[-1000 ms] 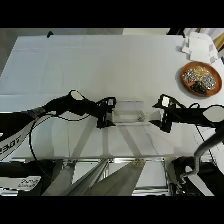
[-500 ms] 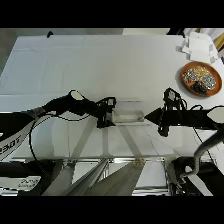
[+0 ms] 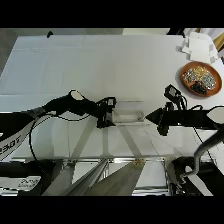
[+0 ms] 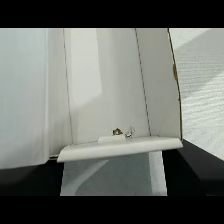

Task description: Fold the box and place the chain.

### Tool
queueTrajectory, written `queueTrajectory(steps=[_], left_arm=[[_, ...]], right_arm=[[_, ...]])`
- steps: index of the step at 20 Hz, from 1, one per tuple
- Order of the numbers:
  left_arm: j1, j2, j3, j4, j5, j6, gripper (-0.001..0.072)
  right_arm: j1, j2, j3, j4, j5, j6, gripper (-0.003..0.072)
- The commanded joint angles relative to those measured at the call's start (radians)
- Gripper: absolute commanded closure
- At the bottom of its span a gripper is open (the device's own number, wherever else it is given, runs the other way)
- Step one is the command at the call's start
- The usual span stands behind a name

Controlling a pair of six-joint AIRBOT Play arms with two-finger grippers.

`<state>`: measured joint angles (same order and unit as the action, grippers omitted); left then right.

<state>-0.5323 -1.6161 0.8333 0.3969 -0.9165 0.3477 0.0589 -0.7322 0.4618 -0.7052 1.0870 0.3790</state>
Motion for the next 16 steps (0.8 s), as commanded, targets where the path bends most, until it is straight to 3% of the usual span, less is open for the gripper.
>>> queueTrajectory(steps=[1, 8, 11, 16], left_arm=[[0.001, 0.001, 0.0, -0.029, 0.014, 0.0, 0.0682], [0.003, 0.003, 0.0, -0.026, 0.001, -0.015, 0.0676], [0.002, 0.046, 0.002, 0.089, 0.003, -0.014, 0.0687], [0.002, 0.124, 0.003, 0.317, 0.08, -0.218, 0.0702]], right_arm=[[-0.001, 0.0, 0.0, -0.096, -0.005, 0.01, 0.067], [-0.001, 0.0, 0.0, -0.132, -0.019, 0.01, 0.067], [-0.001, 0.0, 0.0, -0.131, -0.033, 0.01, 0.067], [-0.001, 0.0, 0.0, -0.127, -0.033, 0.01, 0.067]])
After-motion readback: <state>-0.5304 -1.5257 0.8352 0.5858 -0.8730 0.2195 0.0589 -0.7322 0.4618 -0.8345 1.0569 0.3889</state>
